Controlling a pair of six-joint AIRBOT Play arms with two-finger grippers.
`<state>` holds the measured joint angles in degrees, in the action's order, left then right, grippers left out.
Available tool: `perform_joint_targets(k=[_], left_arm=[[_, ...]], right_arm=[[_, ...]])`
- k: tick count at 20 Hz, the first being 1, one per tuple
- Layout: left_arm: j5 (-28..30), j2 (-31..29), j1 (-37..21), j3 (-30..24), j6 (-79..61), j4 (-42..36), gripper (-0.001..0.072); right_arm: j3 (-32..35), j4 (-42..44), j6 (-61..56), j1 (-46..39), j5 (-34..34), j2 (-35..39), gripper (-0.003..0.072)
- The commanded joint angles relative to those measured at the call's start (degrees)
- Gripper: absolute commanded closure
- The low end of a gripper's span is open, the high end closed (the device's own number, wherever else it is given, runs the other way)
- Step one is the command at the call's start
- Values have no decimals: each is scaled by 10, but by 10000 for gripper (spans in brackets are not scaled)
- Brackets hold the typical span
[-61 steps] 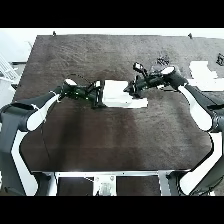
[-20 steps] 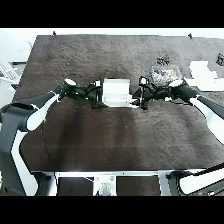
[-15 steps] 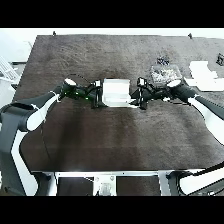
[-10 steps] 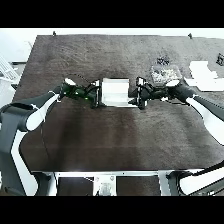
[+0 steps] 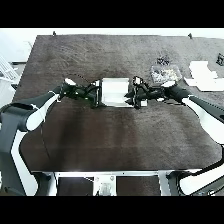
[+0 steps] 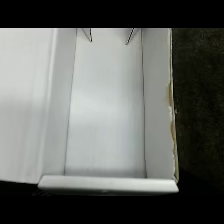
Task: Fold the box and place the chain.
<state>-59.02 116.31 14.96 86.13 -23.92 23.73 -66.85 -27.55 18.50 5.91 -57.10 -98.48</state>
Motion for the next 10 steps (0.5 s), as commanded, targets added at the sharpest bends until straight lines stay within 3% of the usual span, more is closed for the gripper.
perform_joint_targets(k=[1, 5, 10], left_arm=[[0, 0, 0, 0, 0, 0, 470], [0, 0, 0, 0, 0, 0, 470], [0, 0, 0, 0, 0, 0, 470]], right_arm=[[-1, 5, 2, 1, 3, -1, 130], [-1, -5, 33, 1, -7, -1, 38], [-1, -5, 32, 1, -10, -1, 29]])
